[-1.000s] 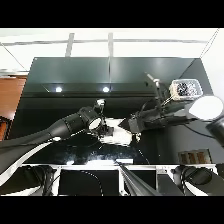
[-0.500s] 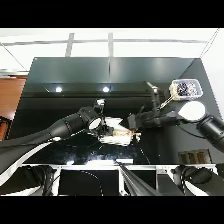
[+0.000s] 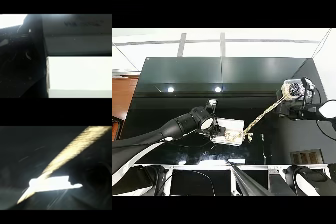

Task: Fold the box and place the chain.

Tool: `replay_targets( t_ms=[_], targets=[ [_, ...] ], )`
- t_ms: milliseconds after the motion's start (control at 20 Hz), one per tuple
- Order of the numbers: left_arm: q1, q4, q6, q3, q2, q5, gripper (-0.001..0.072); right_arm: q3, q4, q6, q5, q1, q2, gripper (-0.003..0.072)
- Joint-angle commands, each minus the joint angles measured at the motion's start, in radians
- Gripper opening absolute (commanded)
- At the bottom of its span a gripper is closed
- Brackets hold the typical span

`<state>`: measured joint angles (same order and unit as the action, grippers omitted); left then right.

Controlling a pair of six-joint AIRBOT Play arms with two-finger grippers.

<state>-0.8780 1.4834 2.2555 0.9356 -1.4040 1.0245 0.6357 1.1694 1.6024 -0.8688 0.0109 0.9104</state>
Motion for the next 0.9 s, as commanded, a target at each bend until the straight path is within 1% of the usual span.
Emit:
replay_targets(
  t_ms=[0,150,250,450,550,650,750,800,850],
  targets=[
    [0.001,0.0,0.0,0.0,0.0,0.0,0.003,-0.025,0.108,0.133,0.225,0.046,0.117,0.0651],
    [0.001,0.0,0.0,0.0,0.0,0.001,0.003,0.044,0.054,0.156,0.338,0.058,0.27,0.0651],
    [0.001,0.0,0.0,0.0,0.0,0.001,0.003,0.101,0.013,0.157,0.376,0.058,0.354,0.0651],
    [0.001,-0.001,0.0,0.0,0.0,0.001,0.003,0.202,-0.06,0.213,0.383,0.058,0.499,0.0649],
    [0.001,-0.003,0.0,0.0,0.0,0.001,0.003,0.228,-0.074,0.222,0.383,0.058,0.536,0.0645],
    [0.001,-0.003,0.0,0.0,0.0,0.001,0.003,0.231,-0.072,0.223,0.389,0.058,0.542,0.0445],
    [0.001,-0.003,0.0,0.0,0.0,0.001,0.003,0.231,-0.064,0.221,0.37,0.058,0.541,0.0094],
    [0.001,-0.003,0.0,0.0,0.0,0.001,0.003,0.231,-0.064,0.216,0.352,0.058,0.538,0.0012],
    [0.001,-0.003,0.0,0.0,0.0,0.001,0.003,0.231,-0.065,0.207,0.333,0.058,0.529,0.0013]
  ],
)
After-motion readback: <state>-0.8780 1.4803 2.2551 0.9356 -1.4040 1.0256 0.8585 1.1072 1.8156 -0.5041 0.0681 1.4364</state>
